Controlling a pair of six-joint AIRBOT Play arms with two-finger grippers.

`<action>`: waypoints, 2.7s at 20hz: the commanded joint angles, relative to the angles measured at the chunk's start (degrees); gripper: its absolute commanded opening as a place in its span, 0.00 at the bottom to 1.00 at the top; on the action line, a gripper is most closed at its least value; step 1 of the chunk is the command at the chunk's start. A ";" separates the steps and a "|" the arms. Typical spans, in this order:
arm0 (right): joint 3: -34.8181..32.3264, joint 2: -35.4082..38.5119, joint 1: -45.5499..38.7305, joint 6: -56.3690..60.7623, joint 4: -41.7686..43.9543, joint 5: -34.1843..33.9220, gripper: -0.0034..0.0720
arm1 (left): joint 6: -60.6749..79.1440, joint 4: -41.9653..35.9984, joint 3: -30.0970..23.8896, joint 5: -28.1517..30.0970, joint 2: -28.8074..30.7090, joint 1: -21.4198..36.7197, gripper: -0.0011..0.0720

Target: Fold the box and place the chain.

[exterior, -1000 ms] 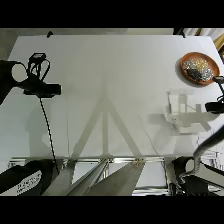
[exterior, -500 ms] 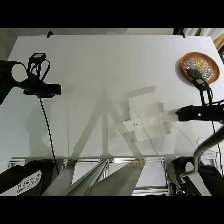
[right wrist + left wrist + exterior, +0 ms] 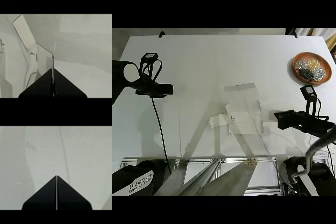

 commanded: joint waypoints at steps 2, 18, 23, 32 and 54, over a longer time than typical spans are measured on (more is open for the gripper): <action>-0.76 0.61 1.40 2.19 -0.55 -0.92 0.07 | 2.78 -0.24 -0.02 4.96 -0.11 -0.02 0.03; -0.76 0.61 1.40 2.58 -0.50 0.72 0.07 | 68.17 -60.65 3.19 8.02 -24.35 -16.20 0.88; -0.76 0.61 1.40 2.56 -0.50 1.62 0.07 | 74.86 -66.62 3.19 11.52 -27.76 -17.59 0.88; -0.76 0.61 1.40 2.54 -0.35 2.19 0.07 | 81.13 -75.54 3.19 5.25 -31.89 -17.53 0.87; -0.74 0.61 1.40 2.56 3.26 2.19 0.14 | 89.85 -65.61 3.19 -0.85 -30.51 -19.67 0.02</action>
